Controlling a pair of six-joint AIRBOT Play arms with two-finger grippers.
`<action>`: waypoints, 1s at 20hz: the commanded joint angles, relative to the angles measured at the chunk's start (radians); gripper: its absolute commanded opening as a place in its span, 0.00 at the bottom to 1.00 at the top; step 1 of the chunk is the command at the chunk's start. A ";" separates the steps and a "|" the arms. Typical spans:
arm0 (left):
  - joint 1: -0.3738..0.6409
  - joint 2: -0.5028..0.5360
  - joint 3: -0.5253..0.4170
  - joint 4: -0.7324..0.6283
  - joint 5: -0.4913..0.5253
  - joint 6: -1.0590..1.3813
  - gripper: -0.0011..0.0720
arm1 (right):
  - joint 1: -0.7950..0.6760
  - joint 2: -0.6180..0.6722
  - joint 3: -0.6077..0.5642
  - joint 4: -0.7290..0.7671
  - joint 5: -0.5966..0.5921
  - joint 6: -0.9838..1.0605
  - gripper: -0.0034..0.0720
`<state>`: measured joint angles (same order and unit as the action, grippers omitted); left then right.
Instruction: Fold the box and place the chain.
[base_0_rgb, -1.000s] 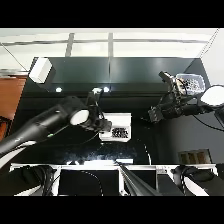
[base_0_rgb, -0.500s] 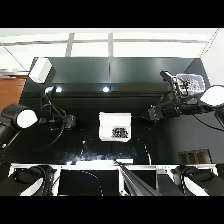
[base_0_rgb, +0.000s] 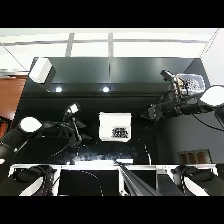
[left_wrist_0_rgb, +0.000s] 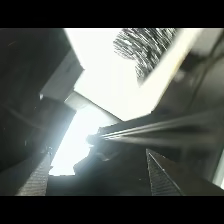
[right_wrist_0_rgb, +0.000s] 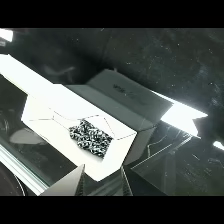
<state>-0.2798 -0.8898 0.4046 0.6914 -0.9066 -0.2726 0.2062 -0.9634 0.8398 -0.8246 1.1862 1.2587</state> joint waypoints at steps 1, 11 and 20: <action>-0.019 -0.103 0.014 -0.110 -0.003 0.383 0.98 | 0.000 0.001 0.001 0.000 -0.005 0.010 0.42; -0.076 -0.334 0.113 -0.110 0.018 0.478 0.98 | 0.000 0.001 0.001 0.000 -0.005 0.021 0.42; -0.098 -0.364 0.132 -0.172 0.037 0.479 0.98 | 0.000 0.001 0.001 0.000 -0.043 0.021 0.42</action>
